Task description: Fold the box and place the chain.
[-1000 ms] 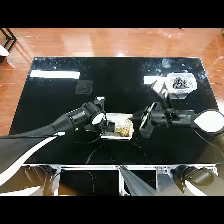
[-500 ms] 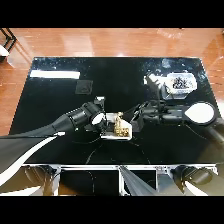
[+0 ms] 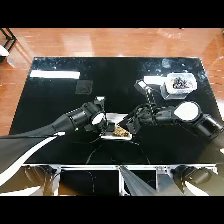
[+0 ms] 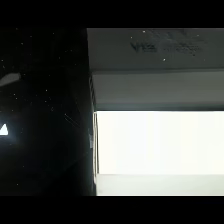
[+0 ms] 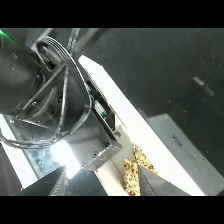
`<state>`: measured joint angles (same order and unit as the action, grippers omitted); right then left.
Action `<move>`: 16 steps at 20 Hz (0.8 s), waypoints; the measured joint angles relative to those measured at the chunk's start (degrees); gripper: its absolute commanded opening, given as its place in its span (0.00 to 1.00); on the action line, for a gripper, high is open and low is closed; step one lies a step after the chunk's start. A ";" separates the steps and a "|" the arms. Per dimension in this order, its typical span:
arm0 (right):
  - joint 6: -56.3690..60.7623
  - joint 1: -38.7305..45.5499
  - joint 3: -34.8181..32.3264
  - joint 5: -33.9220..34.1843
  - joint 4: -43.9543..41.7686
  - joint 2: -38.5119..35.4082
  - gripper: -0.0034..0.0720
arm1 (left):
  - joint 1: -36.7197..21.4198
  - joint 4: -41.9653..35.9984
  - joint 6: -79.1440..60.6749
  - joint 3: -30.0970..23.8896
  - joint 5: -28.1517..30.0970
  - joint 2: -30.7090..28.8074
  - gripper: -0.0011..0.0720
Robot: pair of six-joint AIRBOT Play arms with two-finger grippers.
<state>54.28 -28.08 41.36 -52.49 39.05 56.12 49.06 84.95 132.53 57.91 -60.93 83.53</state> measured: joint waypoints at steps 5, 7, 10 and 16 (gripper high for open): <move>0.85 10.23 0.00 -5.62 2.45 -3.23 0.71 | 0.00 0.04 -0.02 0.00 0.00 0.00 0.04; 0.98 16.59 0.00 -9.81 4.44 -4.79 0.72 | -0.07 0.07 0.00 0.00 0.09 0.00 0.04; 1.03 24.76 0.00 -14.93 6.93 -5.97 0.94 | -0.20 0.52 0.85 0.00 0.50 0.00 0.04; 1.46 29.75 0.00 -18.29 8.94 -6.54 0.98 | -0.24 1.62 2.43 1.29 -0.07 0.00 0.73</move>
